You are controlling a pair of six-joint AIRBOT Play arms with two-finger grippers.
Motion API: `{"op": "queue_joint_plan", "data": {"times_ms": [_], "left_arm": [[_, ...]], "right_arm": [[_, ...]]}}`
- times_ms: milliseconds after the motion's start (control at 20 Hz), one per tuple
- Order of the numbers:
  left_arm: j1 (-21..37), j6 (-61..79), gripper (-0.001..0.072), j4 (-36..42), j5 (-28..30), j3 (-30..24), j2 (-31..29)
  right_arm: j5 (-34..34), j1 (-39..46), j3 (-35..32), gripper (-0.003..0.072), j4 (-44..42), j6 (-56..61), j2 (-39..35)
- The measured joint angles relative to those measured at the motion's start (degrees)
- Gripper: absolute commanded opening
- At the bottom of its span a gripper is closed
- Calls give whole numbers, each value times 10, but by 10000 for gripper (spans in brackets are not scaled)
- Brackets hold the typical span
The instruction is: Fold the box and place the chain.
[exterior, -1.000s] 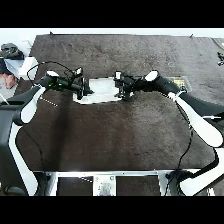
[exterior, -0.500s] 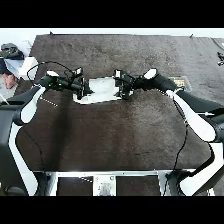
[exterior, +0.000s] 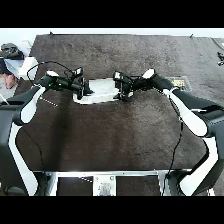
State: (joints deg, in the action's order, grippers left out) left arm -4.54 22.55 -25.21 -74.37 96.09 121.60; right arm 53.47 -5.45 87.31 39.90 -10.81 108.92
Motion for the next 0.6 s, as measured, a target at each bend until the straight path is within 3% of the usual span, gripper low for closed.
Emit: {"op": "queue_joint_plan", "data": {"times_ms": [600], "left_arm": [[0, 0, 13, -1, 0, 0, 0]], "right_arm": [[50, 1, 12, 589, -40, -2, 31]]}}
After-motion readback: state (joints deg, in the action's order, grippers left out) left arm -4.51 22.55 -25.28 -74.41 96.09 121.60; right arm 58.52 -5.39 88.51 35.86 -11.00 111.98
